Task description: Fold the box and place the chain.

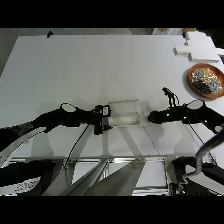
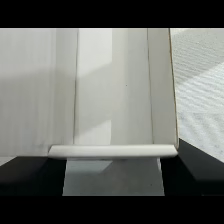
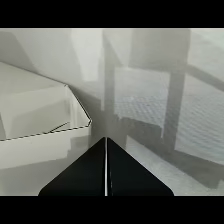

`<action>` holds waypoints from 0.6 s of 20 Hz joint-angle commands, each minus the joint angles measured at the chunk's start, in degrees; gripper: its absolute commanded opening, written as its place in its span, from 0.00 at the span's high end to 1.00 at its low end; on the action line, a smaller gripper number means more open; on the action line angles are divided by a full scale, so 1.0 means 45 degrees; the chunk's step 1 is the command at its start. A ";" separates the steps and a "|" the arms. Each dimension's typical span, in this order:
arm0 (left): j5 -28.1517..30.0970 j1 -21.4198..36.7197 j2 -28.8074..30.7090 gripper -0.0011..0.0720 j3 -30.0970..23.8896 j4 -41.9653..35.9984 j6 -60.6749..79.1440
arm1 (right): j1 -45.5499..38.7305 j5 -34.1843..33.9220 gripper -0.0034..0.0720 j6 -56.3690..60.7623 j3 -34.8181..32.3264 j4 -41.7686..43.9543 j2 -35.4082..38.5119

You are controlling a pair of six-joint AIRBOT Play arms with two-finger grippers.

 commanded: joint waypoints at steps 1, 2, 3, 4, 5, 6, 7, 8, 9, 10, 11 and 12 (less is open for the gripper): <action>0.0010 0.0005 0.0010 0.86 0.0000 0.0000 0.0000 | 0.0039 0.0525 0.93 -0.0151 -0.0005 0.0243 0.0340; 0.0005 0.0005 0.0010 0.86 0.0000 -0.0005 0.0000 | 0.0034 0.0665 0.93 -0.0146 -0.0005 0.0243 0.0520; 0.0005 0.0005 0.0010 0.86 0.0000 0.0000 0.0000 | 0.0034 0.0860 0.93 -0.0146 -0.0005 0.0257 0.0670; 0.0005 0.0005 0.0010 0.86 0.0000 0.0000 0.0000 | 0.0034 0.1001 0.88 -0.0141 -0.0005 0.0282 0.0772; 0.0005 0.0005 0.0010 0.86 0.0000 0.0000 0.0000 | 0.0034 0.1166 0.87 -0.0146 -0.0005 0.0350 0.0845; 0.0005 0.0005 0.0010 0.86 0.0000 -0.0005 0.0000 | 0.0034 0.1268 0.79 -0.0146 -0.0005 0.0491 0.0913; 0.0005 0.0005 0.0010 0.86 0.0000 -0.0005 0.0000 | 0.0034 0.1384 0.72 -0.0151 -0.0005 0.0709 0.0918; 0.0005 0.0005 0.0010 0.86 0.0000 -0.0005 0.0000 | 0.0034 0.1501 0.70 -0.0219 -0.0005 0.0869 0.0918; 0.0005 0.0005 0.0010 0.86 0.0000 0.0000 0.0000 | 0.0034 0.1622 0.69 -0.0272 -0.0005 0.0967 0.0918; 0.0005 0.0005 0.0010 0.86 0.0000 0.0000 0.0000 | 0.0034 0.1744 0.69 -0.0272 -0.0005 0.0976 0.0918; 0.0005 0.0005 0.0010 0.86 0.0005 -0.0005 0.0000 | 0.0039 0.1812 0.69 -0.0282 -0.0005 0.0971 0.0918; 0.0005 0.0005 0.0005 0.86 0.0000 0.0000 0.0000 | 0.0044 0.1821 0.69 -0.0282 -0.0005 0.0981 0.0918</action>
